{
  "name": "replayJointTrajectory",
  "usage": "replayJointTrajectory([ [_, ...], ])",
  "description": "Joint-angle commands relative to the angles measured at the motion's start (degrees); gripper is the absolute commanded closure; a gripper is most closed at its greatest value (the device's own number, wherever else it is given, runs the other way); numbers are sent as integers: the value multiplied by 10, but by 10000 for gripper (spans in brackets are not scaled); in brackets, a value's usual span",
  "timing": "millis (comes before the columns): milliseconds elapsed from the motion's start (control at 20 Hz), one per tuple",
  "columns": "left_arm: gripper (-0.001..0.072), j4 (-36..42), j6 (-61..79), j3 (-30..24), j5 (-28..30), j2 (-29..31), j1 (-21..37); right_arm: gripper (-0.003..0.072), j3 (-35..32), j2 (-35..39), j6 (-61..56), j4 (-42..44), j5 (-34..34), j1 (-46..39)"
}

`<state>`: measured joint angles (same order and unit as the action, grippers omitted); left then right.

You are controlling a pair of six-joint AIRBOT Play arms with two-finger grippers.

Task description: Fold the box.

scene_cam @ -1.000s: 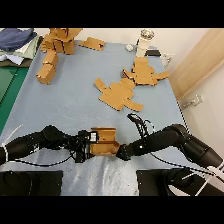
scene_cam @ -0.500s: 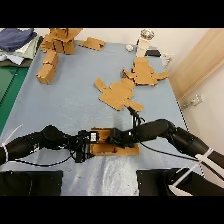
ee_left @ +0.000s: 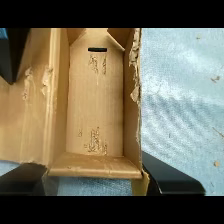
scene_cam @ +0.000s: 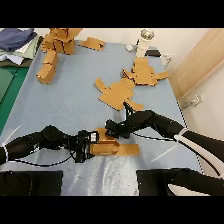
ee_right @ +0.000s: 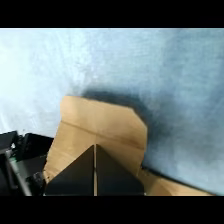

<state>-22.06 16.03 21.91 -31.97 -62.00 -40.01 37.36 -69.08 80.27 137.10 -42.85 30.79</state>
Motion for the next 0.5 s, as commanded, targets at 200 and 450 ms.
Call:
replayJointTrajectory([
  [200, 255, 0, 0, 0, 0, 0, 0, 681, 3, -33, 89, -2, -2, -3],
  [450, 255, 0, 0, 0, 0, 0, 0, 683, 32, 51, 127, -117, -28, -22],
])
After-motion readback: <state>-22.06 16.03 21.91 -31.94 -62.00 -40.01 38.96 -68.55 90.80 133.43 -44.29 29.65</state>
